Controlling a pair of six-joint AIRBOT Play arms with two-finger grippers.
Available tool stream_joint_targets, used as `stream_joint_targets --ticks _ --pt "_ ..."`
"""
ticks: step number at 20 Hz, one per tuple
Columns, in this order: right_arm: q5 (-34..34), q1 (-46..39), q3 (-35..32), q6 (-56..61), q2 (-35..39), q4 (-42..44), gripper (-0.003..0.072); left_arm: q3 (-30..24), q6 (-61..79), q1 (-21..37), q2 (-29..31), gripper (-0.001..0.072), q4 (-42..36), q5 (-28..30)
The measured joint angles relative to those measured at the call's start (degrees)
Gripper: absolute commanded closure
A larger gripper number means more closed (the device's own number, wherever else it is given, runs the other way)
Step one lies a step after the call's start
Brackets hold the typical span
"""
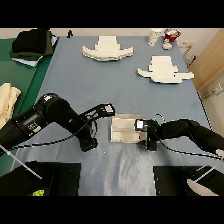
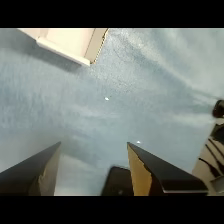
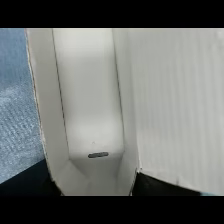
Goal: Fold the box.
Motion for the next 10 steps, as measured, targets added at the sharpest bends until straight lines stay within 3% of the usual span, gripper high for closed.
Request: stream_joint_targets --ticks 1,2,10 --pt "0.0 0.0 0.0 0.0 0.0 0.0 0.0179 -1.5 3.9 1.3 0.3 0.0078 -1.4 1.5" --pt "0.0 0.0 0.0 0.0 0.0 0.0 0.0178 -3.1 7.9 2.5 0.6 0.0018 -3.1 3.3" --pt "0.0 0.0 0.0 0.0 0.0 0.0 0.0178 -14.8 35.6 6.9 0.2 0.0018 -19.5 21.9"
